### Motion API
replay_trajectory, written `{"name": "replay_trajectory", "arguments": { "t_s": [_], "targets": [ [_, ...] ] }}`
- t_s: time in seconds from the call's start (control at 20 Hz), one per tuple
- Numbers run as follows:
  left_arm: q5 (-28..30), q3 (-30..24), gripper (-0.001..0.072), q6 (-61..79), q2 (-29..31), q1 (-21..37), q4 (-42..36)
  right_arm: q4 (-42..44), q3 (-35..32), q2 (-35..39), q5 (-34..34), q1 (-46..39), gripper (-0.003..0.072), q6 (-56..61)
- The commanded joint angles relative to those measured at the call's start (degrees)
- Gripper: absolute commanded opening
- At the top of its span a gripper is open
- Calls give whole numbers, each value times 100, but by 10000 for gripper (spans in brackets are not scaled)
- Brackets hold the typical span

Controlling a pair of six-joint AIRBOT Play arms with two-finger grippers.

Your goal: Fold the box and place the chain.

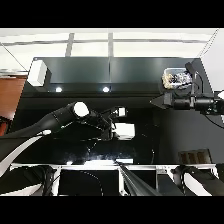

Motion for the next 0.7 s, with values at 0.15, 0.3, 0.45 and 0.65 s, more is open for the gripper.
{"name": "replay_trajectory", "arguments": {
  "t_s": [0.15, 0.3, 0.45, 0.65],
  "targets": [
    [697, 4, 710, 7, -352, -313, 7, 15, 4, 2, -17, -2, 22, -7],
    [807, 2, 709, 4, -516, -457, 22, 46, 4, 4, -72, -4, 22, -4],
    [664, 13, 572, -151, -496, -382, 109, 50, 4, 4, -79, -4, 22, -4],
    [234, 59, 395, -1687, 70, 199, 1539, 48, 4, 2, -83, -4, 23, -7]
  ]
}}
